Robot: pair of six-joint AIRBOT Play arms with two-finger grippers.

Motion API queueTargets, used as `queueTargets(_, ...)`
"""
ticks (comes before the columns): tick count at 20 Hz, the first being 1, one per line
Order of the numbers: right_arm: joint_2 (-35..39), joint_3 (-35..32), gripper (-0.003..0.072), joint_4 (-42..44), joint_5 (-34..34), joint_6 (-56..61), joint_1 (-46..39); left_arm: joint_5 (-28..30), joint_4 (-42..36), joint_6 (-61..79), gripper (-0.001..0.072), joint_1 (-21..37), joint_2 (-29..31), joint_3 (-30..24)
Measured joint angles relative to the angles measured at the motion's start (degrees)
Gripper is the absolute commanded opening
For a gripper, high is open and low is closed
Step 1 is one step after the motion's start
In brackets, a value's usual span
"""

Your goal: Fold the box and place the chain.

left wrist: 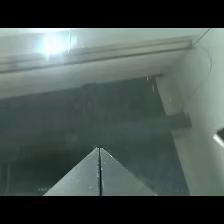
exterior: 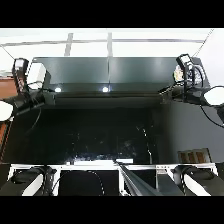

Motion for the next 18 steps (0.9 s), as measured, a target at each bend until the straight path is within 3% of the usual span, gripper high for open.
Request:
queueTargets(5,-0.1,-0.7,0.0011,-2.3,0.1,-0.1,0.5,1.2,0.6,-0.8,0.0026,-0.6,2.2,-3.4)
queueTargets(18,-0.1,-0.9,0.0011,-3.0,0.1,-0.2,0.5,1.6,0.8,-1.0,0.0026,-0.8,2.7,-4.2)
